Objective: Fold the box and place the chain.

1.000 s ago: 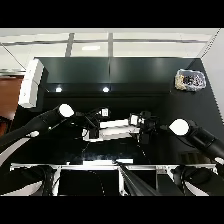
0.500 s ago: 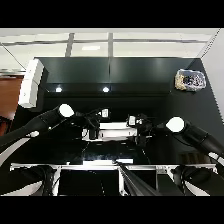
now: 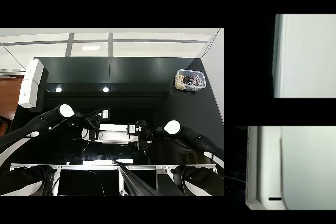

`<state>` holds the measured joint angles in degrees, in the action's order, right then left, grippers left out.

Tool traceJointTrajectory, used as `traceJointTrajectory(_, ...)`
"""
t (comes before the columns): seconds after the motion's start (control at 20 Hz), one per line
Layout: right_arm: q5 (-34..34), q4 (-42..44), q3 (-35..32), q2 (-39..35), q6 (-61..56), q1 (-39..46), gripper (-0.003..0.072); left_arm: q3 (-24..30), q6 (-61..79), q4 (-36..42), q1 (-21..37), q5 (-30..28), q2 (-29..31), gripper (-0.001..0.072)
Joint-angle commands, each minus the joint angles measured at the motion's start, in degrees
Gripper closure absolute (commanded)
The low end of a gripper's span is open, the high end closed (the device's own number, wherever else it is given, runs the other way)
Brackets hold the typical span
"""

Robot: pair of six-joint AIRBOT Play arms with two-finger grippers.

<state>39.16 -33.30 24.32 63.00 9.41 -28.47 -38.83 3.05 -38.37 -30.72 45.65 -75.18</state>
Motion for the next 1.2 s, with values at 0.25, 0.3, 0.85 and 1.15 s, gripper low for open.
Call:
traceJointTrajectory(0.25,-1.11,2.16,-0.24,2.47,3.10,0.00,0.0067,-0.07,-0.07,0.07,0.00,-0.20,0.04,0.0683)
traceJointTrajectory(0.3,-1.14,2.16,-0.24,2.47,3.10,0.00,0.0067,-0.07,-0.07,0.07,0.00,-0.17,0.04,0.0684)
traceJointTrajectory(0.85,-2.14,0.68,0.33,3.17,0.92,-0.70,0.0067,-0.04,-0.04,2.45,0.00,-0.22,0.04,0.0684)
traceJointTrajectory(1.15,-2.14,0.68,0.33,3.17,0.92,-0.70,0.0198,-0.04,-0.07,2.43,0.00,-0.24,0.04,0.0684)
